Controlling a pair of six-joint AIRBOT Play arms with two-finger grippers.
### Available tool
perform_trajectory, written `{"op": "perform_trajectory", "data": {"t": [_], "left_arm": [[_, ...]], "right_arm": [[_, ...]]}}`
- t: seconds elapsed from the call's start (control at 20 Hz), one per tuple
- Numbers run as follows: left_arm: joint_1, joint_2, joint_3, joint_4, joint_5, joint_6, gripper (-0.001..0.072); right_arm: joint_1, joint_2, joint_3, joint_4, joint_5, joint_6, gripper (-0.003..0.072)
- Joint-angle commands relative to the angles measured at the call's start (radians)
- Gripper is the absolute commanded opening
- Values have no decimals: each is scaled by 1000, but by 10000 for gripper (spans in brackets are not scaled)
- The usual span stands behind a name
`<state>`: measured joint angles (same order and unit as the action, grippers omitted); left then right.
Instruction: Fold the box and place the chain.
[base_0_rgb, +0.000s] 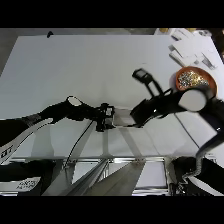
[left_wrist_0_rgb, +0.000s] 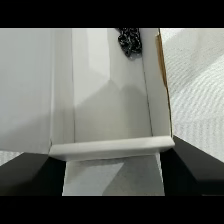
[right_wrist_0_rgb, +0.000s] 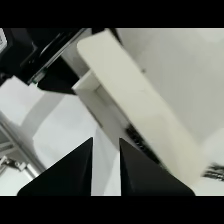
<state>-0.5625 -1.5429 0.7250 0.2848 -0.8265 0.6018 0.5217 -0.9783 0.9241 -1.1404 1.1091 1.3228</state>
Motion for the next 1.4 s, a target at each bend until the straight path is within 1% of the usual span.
{"op": "perform_trajectory", "data": {"t": [0.0, 0.1, 0.2, 0.25, 0.4, 0.45, 0.5, 0.55, 0.65, 0.75, 1.05, 1.35], "left_arm": [[0, 0, 0, 0, 0, 0, 69], [0, 0, 0, 0, 0, 0, 69], [0, 0, 0, 0, 0, 0, 69], [0, 0, 0, 0, 0, 0, 69], [0, 0, 0, 0, 0, 0, 69], [0, 0, 0, 0, 0, 0, 69], [0, 0, 0, 0, 0, 0, 69], [0, 0, 0, 0, 0, 0, 69], [0, 0, 0, 0, 0, 0, 69], [0, 0, 0, 0, 0, 0, 69], [0, 0, 0, 0, 0, 0, 69], [0, 0, 0, 0, 0, 0, 69]], "right_arm": [[-122, -3, 150, -77, 103, 5, 92], [-239, -9, 156, -146, 102, 42, 14], [-338, -37, 148, -225, 118, 121, 14], [-373, -51, 132, -235, 116, 125, 14], [-413, -93, 26, -237, 69, 124, 18], [-412, -106, -15, -231, 32, 125, 102], [-413, -120, -55, -224, 0, 125, 252], [-413, -132, -90, -225, -24, 125, 267], [-413, -148, -139, -225, -82, 134, 267], [-413, -172, -157, -227, -105, 144, 267], [-413, -293, -158, -259, -119, 173, 267], [-413, -312, -158, -261, -161, 174, 267]]}}
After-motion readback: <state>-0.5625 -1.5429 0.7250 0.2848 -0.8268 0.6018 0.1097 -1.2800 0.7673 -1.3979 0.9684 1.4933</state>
